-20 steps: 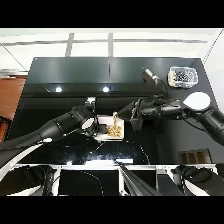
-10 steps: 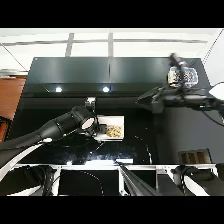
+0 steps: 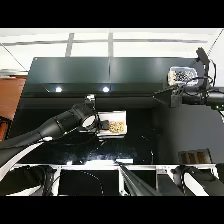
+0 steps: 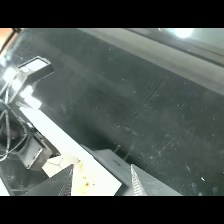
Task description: Fold the box and place the chain.
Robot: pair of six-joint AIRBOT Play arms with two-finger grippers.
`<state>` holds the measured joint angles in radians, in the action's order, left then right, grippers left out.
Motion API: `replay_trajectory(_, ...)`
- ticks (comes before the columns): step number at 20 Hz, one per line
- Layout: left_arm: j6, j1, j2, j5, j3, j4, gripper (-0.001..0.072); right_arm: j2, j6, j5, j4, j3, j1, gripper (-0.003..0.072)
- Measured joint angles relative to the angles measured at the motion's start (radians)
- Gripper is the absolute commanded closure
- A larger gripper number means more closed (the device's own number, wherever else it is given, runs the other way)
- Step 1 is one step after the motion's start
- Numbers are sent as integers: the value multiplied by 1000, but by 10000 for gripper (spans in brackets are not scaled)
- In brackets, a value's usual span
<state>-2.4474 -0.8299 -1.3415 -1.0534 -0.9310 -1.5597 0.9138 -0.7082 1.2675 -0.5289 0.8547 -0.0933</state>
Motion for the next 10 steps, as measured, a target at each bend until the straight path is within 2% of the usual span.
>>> replay_trajectory(1,-5,1,-5,1,-3,-3,602,0,-3,0,0,0,-2,253)
replay_trajectory(2,-7,1,-8,2,-5,-3,336,-1,-7,2,0,0,-4,253)
replay_trajectory(3,-11,1,-10,3,-10,-1,140,-1,-10,3,1,0,-5,253)
replay_trajectory(6,5,1,-6,-23,-48,2,139,-1,-14,8,0,0,-8,253)
replay_trajectory(10,203,1,66,-150,-122,-11,141,-1,-18,7,0,1,-8,253)
